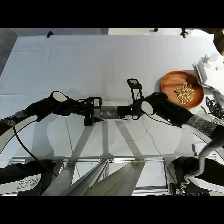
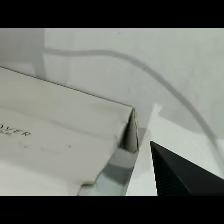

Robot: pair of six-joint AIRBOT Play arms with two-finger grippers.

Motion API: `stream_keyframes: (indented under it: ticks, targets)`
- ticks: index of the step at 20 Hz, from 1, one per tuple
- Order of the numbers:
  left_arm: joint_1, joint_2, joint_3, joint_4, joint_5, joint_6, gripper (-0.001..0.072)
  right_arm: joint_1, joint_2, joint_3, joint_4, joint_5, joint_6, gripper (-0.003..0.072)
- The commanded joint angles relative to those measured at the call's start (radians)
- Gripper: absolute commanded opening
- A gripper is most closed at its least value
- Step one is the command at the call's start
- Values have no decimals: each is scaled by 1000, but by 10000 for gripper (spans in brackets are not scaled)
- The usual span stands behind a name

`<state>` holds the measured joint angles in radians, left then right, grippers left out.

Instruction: Fold the box and place the chain.

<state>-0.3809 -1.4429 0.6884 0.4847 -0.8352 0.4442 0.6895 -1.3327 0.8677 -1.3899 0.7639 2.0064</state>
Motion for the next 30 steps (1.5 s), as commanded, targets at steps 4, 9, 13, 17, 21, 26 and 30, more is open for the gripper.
stream_keyframes:
  ticks: [4,9,13,17,21,26,30]
  targets:
    - [0,-1,0,0,1,0,433,1,-12,39,-60,66,13,595]
    - [0,-1,0,0,1,0,433,11,-62,40,-126,107,87,580]
    - [0,0,0,0,1,0,433,31,-62,48,-192,103,129,523]
    - [0,-1,0,0,1,0,433,53,-63,53,-251,104,285,432]
    - [0,-1,0,0,1,0,433,64,-67,71,-263,80,350,397]
    - [0,-1,0,0,1,0,433,72,-76,76,-259,50,396,394]
    - [0,-1,0,0,1,0,433,89,-117,76,-248,63,402,320]
